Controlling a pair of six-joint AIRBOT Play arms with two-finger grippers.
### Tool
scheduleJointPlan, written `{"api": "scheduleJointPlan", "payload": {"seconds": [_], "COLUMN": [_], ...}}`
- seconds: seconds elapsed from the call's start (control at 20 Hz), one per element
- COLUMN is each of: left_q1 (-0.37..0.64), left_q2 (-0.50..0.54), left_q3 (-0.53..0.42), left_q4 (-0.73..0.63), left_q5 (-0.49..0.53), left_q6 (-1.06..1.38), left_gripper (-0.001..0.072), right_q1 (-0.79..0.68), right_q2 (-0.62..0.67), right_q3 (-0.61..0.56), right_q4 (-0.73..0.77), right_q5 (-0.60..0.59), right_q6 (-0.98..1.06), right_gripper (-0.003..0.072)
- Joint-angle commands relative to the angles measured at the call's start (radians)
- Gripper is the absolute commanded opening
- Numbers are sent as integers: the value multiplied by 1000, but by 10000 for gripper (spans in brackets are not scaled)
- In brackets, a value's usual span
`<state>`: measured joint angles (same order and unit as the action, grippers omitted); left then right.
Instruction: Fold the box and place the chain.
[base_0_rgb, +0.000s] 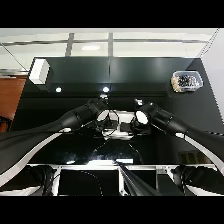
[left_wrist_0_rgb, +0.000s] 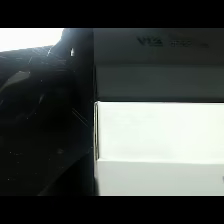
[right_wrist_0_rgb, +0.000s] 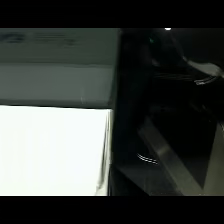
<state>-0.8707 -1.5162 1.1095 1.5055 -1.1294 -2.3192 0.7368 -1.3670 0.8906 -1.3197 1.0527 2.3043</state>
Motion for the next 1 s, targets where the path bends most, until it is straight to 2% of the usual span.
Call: {"api": "scheduleJointPlan", "payload": {"seconds": [0.0,0.05,0.1,0.15,0.65,0.95], "left_q1": [0,0,0,0,0,0], "left_q2": [0,0,0,0,0,0], "left_q3": [0,0,0,0,0,0], "left_q4": [0,0,0,0,0,1], "left_q5": [-2,-2,-2,-2,-1,0], "left_q6": [1,1,1,1,1,1], "left_gripper": [25,25,25,25,25,25], "right_q1": [0,-1,-1,-1,-6,-6], "right_q2": [0,0,0,1,114,225], "right_q3": [2,2,2,3,42,82], "right_q4": [2,1,0,-2,-82,-257], "right_q5": [-3,-3,-3,-3,21,161], "right_q6": [7,7,7,7,-35,-88], "right_gripper": [51,55,151,281,287,286]}}
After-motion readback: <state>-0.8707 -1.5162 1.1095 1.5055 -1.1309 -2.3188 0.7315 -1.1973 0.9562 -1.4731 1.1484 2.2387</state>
